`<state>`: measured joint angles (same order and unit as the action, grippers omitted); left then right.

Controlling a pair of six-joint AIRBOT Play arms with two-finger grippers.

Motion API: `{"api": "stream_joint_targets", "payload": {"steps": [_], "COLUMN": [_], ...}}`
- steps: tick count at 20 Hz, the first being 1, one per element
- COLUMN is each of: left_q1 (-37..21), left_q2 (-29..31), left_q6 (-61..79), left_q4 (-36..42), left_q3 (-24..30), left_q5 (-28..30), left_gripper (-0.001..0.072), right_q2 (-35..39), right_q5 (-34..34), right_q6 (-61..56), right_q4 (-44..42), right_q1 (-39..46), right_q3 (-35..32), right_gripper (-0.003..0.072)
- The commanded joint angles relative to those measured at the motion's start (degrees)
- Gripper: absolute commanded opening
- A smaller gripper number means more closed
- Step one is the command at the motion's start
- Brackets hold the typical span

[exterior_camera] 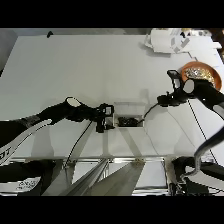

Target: Fold the box and place the chain.

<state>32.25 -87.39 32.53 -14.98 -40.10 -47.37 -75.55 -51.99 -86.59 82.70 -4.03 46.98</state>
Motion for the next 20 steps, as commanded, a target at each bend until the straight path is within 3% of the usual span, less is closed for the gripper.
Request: {"api": "stream_joint_targets", "payload": {"steps": [1, 10, 14, 16, 17, 20], "left_q1": [0.0, 0.0, 0.0, 0.0, 0.0, 0.0], "left_q2": [0.0, 0.0, 0.0, 0.0, 0.0, 0.0], "left_q6": [0.0, 0.0, 0.0, 0.0, 0.0, 0.0], "left_q4": [0.0, 0.0, 0.0, 0.0, 0.0, 0.0], "left_q3": [0.0, 0.0, 0.0, 0.0, 0.0, 0.0], "left_q5": [0.0, 0.0, 0.0, 0.0, 0.0, 0.0], "left_gripper": [0.0014, 0.0014, 0.0014, 0.0014, 0.0014, 0.0014], "right_q2": [-0.5, -4.0, -4.0, -4.0, -4.0, -2.7], "right_q5": [3.0, 1.2, 0.5, -0.4, -1.6, -6.6], "right_q6": [0.6, 1.5, 1.5, 1.6, 2.1, 4.8], "right_q4": [-1.1, -0.2, 0.0, 0.0, 0.0, 0.4], "right_q1": [-0.4, -3.8, -3.8, -3.8, -3.8, -3.8], "right_q3": [0.0, 0.0, 0.0, 0.0, 0.0, 0.1], "right_gripper": [0.0328, 0.0308, 0.0218, 0.0069, 0.0035, 0.0017]}}
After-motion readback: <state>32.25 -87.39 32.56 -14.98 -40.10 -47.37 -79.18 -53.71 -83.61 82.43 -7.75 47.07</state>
